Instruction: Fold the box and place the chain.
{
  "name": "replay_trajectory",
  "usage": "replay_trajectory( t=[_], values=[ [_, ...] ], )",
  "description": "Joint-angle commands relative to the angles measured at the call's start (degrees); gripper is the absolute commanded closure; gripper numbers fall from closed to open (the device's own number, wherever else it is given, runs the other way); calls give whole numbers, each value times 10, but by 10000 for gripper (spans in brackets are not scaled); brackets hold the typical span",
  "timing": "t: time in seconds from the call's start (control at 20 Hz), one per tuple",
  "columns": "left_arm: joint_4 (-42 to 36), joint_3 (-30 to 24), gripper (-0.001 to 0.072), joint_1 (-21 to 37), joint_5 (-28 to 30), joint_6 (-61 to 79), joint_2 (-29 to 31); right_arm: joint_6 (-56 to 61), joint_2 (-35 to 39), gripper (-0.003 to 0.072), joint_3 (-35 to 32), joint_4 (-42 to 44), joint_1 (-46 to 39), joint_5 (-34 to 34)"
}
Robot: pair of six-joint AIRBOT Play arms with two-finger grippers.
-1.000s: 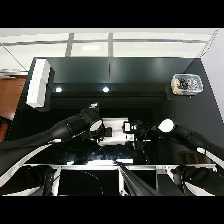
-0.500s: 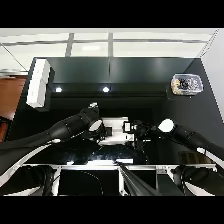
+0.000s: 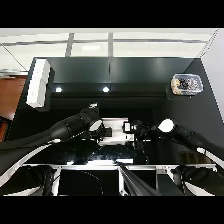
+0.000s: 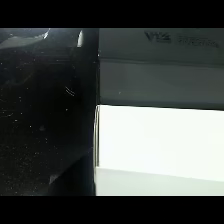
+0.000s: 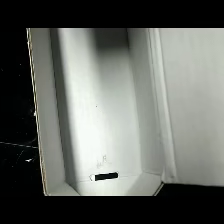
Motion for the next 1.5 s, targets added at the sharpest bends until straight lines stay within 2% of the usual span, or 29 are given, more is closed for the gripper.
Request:
replay_trajectory(
  t=[0.0, 0.05, 0.2, 0.3, 0.45, 0.6, 0.65, 0.7, 0.8, 0.95, 1.15, 1.2, 1.25, 1.4, 1.45],
  values=[
    [0, 0, 681, 0, 13, 9, 0, 1, 0, 322, 0, 1, 0, 1],
    [0, 0, 681, 1, 11, 16, 0, 1, 1, 300, 0, 0, 0, 1],
    [0, 0, 681, 4, 5, 31, 0, 25, 27, 9, 0, 0, -3, 4],
    [0, 0, 682, 4, 4, 47, 0, 31, 52, 2, 1, -29, -5, 31],
    [0, 0, 682, 4, 1, 61, 0, 72, 77, 3, 7, -139, -5, 85],
    [0, 0, 682, 4, -5, 71, 0, 71, 77, 4, 7, -147, -4, 94],
    [0, 0, 682, 4, -5, 75, 0, 68, 77, 47, 7, -147, -4, 94],
    [0, 0, 682, 4, -5, 75, 0, 65, 77, 148, 7, -148, -4, 94],
    [-1, 0, 681, 4, -4, 75, 0, 60, 77, 162, 7, -142, -4, 92],
    [-2, 0, 681, 4, -4, 74, 0, 60, 77, 162, 6, -140, -4, 45],
    [-3, 0, 682, 3, -4, 74, 0, 60, 77, 165, 6, -87, 5, 32],
    [-3, 0, 682, 3, -4, 74, 0, 61, 76, 323, 6, -75, 12, 28],
    [-3, 0, 682, 3, -4, 74, 0, 61, 75, 387, 6, -63, 19, 28],
    [-5, 0, 681, 3, -4, 73, 0, 75, 64, 391, 6, -33, 31, 28],
    [-5, 0, 682, 3, -4, 73, 0, 80, 61, 434, 6, -31, 31, 24]
  ],
)
